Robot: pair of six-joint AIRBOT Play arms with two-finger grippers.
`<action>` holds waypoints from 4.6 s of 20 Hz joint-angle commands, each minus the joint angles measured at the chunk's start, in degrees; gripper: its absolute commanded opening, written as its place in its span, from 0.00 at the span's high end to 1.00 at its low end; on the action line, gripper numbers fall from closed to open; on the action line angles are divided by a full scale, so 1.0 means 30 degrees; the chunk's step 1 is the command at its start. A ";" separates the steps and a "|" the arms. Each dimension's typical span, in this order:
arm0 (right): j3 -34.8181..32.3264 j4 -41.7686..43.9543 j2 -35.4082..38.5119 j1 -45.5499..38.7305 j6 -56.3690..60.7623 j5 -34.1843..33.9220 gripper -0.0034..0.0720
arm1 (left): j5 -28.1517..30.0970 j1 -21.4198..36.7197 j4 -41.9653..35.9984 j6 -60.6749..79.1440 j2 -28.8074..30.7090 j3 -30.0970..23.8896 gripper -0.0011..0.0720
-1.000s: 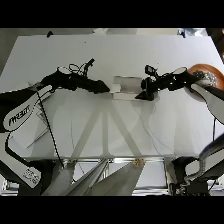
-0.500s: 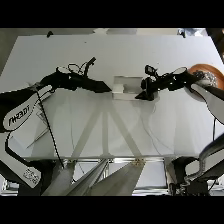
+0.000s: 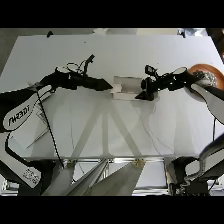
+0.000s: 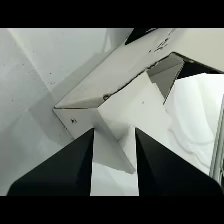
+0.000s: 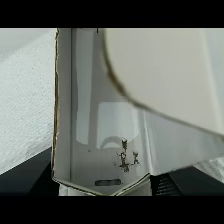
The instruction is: Fold the box and place the chain.
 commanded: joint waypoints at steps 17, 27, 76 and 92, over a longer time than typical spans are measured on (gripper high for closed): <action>0.0007 0.0007 -0.0007 0.0000 0.0007 0.0000 0.30 | 0.3883 -0.1865 0.5005 -0.2958 0.1202 0.0058 0.35; 0.0007 0.0007 -0.0007 0.0000 0.0007 0.0000 0.30 | 0.5253 -0.2652 0.5115 -0.5020 0.1209 0.0605 0.35; 0.0007 0.0007 -0.0007 0.0000 0.0007 0.0000 0.30 | -0.1333 -0.6696 2.0072 -2.5376 -0.1778 0.8072 0.78; 0.0007 0.0007 -0.0007 0.0000 0.0007 0.0000 0.30 | -0.0816 -0.6120 1.7282 -2.3431 -0.0291 0.8094 0.59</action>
